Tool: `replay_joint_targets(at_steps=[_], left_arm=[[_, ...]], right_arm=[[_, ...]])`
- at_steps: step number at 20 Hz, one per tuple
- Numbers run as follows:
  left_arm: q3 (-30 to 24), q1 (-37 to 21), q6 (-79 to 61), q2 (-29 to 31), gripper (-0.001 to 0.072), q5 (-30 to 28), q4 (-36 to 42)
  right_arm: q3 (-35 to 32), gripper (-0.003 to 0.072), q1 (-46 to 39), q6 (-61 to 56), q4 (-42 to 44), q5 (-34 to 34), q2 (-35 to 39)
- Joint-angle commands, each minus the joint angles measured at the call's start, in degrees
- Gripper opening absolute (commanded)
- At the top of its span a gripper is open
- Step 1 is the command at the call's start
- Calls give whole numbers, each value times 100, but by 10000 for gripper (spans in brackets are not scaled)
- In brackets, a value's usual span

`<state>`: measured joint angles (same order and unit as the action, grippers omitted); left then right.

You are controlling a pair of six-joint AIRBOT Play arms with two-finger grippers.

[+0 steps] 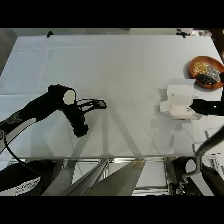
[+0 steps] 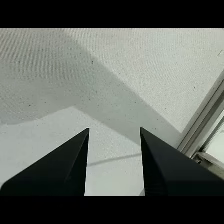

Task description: Fold the box and place the chain.

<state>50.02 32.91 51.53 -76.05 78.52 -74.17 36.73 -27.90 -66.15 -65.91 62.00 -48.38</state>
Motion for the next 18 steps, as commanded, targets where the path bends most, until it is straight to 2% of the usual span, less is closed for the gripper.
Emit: replay_joint_targets(at_steps=[1,4,6,7,8,10,11,12,13,14,15,17,18], left_arm=[[-2,4,-2,4,338,0,0],[-2,4,-2,4,338,0,-2],[-2,4,-4,4,338,0,0],[-2,4,-2,4,338,0,0],[-2,4,-2,4,338,0,0],[-2,4,-2,4,338,0,0],[-2,4,-2,4,338,0,0],[-2,4,-2,4,338,0,0],[-2,4,-2,4,338,0,0],[-2,4,-4,4,338,0,0],[-2,4,-4,4,338,0,0],[-2,4,-2,4,338,0,0],[-2,4,-2,4,338,0,0]], right_arm=[[0,15,-2,0,-9,-205,2],[0,16,-2,20,-37,-367,2],[0,20,-2,22,-352,-614,2],[0,101,-2,-2,-645,-861,2],[15,215,-4,-61,-960,-1084,2],[31,287,-4,-616,-1867,-1486,0],[31,268,-11,-748,-2269,-1637,-24],[55,200,-68,-737,-2461,-1679,-92],[122,196,-181,-734,-2555,-1633,-216],[227,231,-350,-730,-2544,-1572,-407],[345,325,-520,-730,-2531,-1506,-610],[776,448,-863,-627,-2511,-1123,-1126],[1036,484,-988,-522,-2481,-866,-1392]])
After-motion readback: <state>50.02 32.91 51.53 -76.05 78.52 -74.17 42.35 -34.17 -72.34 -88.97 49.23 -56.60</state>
